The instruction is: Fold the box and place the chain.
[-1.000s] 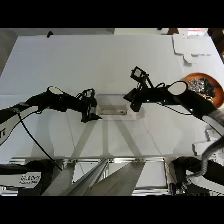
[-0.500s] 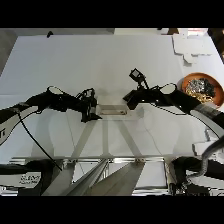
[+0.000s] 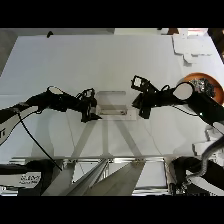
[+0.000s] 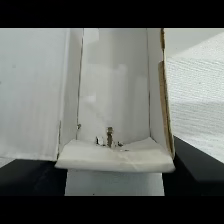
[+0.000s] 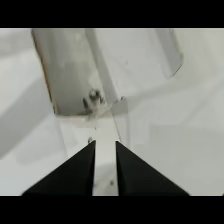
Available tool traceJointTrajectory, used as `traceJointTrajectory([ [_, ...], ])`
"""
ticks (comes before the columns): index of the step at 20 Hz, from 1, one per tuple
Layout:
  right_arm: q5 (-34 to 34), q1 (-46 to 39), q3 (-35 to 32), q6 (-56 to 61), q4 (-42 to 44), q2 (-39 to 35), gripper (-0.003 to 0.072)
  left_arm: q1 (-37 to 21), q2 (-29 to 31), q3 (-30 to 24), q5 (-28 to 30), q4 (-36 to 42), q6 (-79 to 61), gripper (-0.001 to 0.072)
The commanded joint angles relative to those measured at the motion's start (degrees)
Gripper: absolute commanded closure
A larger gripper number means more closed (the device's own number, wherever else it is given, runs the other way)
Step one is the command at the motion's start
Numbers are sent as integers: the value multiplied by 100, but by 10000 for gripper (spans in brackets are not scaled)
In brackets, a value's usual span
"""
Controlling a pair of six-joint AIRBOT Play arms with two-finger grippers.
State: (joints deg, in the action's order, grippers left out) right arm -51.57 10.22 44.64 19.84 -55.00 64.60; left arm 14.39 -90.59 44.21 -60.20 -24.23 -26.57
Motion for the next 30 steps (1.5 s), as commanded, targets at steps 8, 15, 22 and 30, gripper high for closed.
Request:
traceJointTrajectory([
  [8, 310, 0, -212, -2861, 684, 1110, 381, 0, -2, -2, 0, 0, 2, 315],
  [15, 511, 2, -212, -4098, 2129, 1711, 487, 0, -2, -2, 0, 0, 2, 315],
  [22, 566, 7, -212, -4291, 2608, 1727, 580, 0, -2, -2, 0, 0, 2, 315],
  [30, 597, 7, -212, -4258, 2791, 1779, 342, 0, -2, -2, 0, 0, 2, 315],
])
